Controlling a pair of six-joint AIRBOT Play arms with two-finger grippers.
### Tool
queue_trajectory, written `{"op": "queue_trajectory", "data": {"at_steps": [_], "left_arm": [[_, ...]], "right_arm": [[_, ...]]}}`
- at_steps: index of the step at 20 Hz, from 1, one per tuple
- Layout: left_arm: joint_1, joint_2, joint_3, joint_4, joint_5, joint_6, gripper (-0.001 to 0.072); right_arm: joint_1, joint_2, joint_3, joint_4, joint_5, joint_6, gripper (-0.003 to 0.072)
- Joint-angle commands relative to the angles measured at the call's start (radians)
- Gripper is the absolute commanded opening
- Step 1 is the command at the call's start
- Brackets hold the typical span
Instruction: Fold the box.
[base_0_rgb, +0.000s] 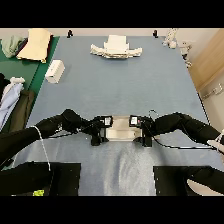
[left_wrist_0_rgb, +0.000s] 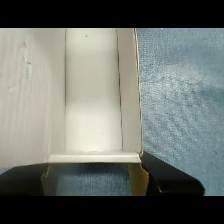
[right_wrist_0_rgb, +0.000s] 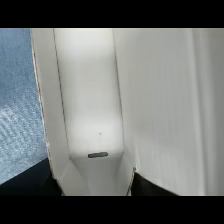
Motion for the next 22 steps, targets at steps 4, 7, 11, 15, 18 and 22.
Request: {"op": "queue_trajectory", "data": {"at_steps": [4, 7, 11, 15, 18, 22], "left_arm": [[0.0, 0.0, 0.0, 0.0, 0.0, 0.0, 0.0496], [0.0, 0.0, 0.0, 0.0, 0.0, 0.001, 0.0496], [0.0, 0.0, 0.0, 0.0, 0.0, 0.001, 0.0496], [0.0, 0.0, 0.0, 0.0, 0.001, 0.0, 0.0496], [0.0, 0.0, 0.0, 0.0, 0.001, 0.0, 0.0496], [0.0, 0.0, 0.0, 0.0, 0.0, 0.0, 0.0496]], "right_arm": [[0.0, -0.002, 0.0, 0.002, 0.003, 0.001, 0.0429], [0.0, 0.0, 0.0, -0.01, -0.001, 0.01, 0.072], [0.0, 0.05, 0.003, -0.15, -0.077, 0.177, 0.072], [0.0, 0.2, 0.007, -0.401, -0.23, 0.483, 0.072], [0.0, 0.334, 0.064, -0.456, -0.413, 0.89, 0.0715], [0.001, 0.436, 0.12, -0.121, -0.402, 1.453, 0.0559]]}}
